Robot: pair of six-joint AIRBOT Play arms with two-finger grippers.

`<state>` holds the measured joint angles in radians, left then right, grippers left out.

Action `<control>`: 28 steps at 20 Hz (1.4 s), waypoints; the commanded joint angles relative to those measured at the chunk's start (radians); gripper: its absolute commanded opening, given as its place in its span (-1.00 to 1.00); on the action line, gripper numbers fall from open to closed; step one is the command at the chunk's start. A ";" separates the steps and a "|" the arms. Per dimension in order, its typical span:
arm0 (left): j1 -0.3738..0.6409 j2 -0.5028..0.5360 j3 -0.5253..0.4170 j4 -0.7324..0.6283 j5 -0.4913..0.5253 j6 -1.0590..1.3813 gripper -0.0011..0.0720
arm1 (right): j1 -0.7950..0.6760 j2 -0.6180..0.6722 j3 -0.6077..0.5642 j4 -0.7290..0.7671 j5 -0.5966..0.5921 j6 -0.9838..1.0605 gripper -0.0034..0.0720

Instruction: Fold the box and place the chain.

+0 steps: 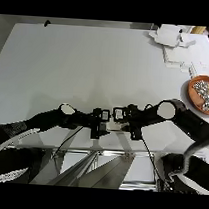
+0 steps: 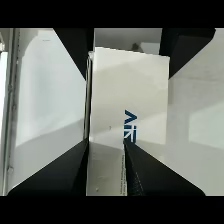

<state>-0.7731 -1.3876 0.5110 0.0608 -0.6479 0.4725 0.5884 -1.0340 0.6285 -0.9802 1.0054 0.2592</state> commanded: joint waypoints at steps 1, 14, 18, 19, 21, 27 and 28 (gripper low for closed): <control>0.000 0.001 0.001 -0.001 0.003 -0.001 -0.40 | 0.013 0.018 -0.013 0.024 0.025 0.005 -0.13; 0.000 0.001 0.001 -0.001 0.003 -0.001 -0.40 | 0.012 0.057 -0.017 0.026 0.022 0.033 -0.88; 0.000 0.001 0.001 -0.001 0.003 -0.001 -0.40 | 0.012 -0.016 -0.017 0.015 0.023 0.060 -0.88; 0.000 0.001 0.001 -0.001 0.003 -0.002 -0.40 | 0.012 -0.026 -0.017 0.015 0.023 0.060 -0.88; 0.000 0.001 0.000 -0.001 0.003 -0.001 -0.40 | 0.012 -0.038 -0.017 0.015 0.023 0.060 -0.88; 0.000 0.001 0.001 -0.001 0.003 -0.001 -0.40 | 0.012 -0.051 -0.044 0.015 0.012 0.059 -0.88; 0.000 0.001 0.001 -0.001 0.003 -0.002 -0.40 | 0.012 -0.050 -0.045 0.015 0.012 0.060 -0.88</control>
<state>-0.7734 -1.3876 0.5110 0.0643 -0.6411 0.4747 0.5991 -1.0782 0.5953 -0.9585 1.0225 0.3172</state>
